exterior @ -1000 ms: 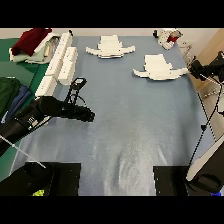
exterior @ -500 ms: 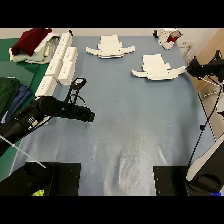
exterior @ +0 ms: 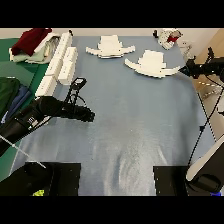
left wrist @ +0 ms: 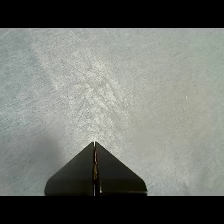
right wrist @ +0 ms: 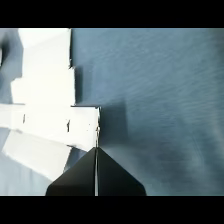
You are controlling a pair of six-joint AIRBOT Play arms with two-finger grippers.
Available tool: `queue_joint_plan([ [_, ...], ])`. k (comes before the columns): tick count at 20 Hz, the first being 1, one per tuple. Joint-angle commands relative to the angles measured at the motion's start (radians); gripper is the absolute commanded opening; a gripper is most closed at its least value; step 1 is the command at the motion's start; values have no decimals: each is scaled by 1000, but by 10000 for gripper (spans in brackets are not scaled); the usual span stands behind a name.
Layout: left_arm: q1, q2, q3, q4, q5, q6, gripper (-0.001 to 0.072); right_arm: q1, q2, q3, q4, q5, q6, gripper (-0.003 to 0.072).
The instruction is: Fold the box.
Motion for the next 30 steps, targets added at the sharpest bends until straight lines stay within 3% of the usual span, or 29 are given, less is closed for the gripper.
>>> queue_joint_plan([
  [1,0,1,0,0,0,0,14,25,50,-62,63,-185,-17,-2],
  [7,0,1,0,0,0,0,13,105,296,-426,72,-221,-19,-3],
  [16,0,1,0,0,0,0,14,133,975,-1227,66,-144,16,-3],
  [20,0,1,0,0,0,0,13,134,1109,-1402,-28,-69,116,-2],
  [23,0,1,0,0,0,0,14,134,1122,-1440,-84,2,130,3],
  [24,0,1,0,0,0,0,14,134,1123,-1440,-95,22,130,26],
  [26,0,1,0,0,0,0,14,134,1123,-1440,-105,61,142,414],
  [27,0,1,0,0,0,0,14,134,1122,-1440,-118,76,151,454],
  [30,0,1,0,0,0,0,14,133,1123,-1440,-199,90,185,445],
])
